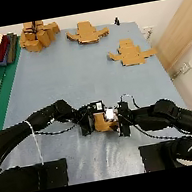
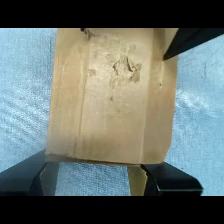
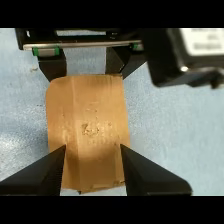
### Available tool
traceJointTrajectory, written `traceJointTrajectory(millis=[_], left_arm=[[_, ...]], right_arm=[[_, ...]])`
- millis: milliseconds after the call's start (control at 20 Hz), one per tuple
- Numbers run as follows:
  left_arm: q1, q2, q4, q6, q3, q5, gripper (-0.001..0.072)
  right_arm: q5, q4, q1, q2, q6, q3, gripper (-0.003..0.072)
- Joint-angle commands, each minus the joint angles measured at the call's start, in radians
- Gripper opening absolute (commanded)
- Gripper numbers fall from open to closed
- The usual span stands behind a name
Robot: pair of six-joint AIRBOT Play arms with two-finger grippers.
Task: Fold the box.
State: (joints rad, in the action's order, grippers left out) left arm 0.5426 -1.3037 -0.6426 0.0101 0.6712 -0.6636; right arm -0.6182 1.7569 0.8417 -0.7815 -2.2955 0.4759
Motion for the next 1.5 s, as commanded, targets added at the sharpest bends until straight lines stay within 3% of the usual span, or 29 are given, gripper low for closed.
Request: traceJointTrajectory(millis=[0,550,1100,1250,1450], left_arm=[[0.0,0.001,0.0,0.0,0.001,0.0,0.0517],[0.0,0.001,0.0,0.0,0.001,0.0,0.0517],[0.0,0.001,0.0,0.0,0.001,0.0,0.0517],[0.0,0.001,0.0,0.0,0.001,0.0,0.0517],[0.0,0.001,0.0,0.001,0.001,0.0,0.0517]], right_arm=[[0.015,-0.009,0.008,-0.017,-0.044,-0.002,0.0534],[0.082,-0.056,0.008,-0.06,-0.044,-0.002,0.0531],[0.068,-0.054,0.089,-0.062,-0.043,-0.003,0.053],[0.1,-0.097,0.1,-0.065,-0.029,-0.002,0.0519],[0.087,-0.29,0.17,-0.05,0.226,-0.003,0.0509]])
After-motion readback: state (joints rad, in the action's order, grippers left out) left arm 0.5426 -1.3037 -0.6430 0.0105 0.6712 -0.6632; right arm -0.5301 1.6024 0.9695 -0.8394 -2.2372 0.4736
